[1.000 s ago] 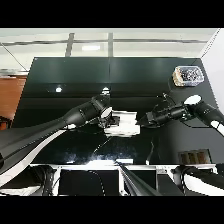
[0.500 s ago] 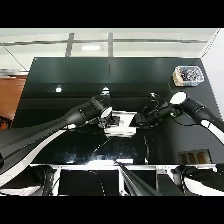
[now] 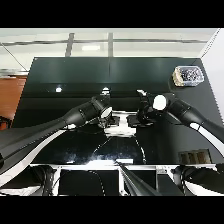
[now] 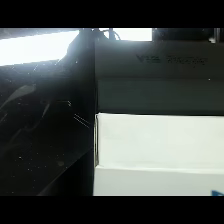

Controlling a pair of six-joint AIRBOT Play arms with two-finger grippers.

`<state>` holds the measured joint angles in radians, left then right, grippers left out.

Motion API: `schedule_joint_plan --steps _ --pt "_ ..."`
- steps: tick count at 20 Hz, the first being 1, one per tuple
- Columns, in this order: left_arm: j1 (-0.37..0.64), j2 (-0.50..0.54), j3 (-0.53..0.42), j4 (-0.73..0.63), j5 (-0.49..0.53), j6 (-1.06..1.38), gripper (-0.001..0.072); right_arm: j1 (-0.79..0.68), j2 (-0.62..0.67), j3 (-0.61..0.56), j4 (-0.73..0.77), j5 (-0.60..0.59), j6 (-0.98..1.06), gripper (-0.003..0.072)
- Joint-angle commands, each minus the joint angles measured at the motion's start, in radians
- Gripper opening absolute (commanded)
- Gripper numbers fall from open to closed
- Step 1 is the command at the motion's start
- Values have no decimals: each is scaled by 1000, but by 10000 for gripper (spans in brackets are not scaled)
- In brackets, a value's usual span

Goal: Fold the box and place the chain.

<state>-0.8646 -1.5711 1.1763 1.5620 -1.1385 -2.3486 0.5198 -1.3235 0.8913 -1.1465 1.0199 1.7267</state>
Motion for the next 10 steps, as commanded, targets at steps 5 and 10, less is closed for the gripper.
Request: schedule_joint_plan --steps 5,10 --pt "6 0 1 0 1 0 29 101 -24 89 -201 100 292 343" --pt "13 0 1 0 0 0 29 106 -56 89 -209 123 327 342"
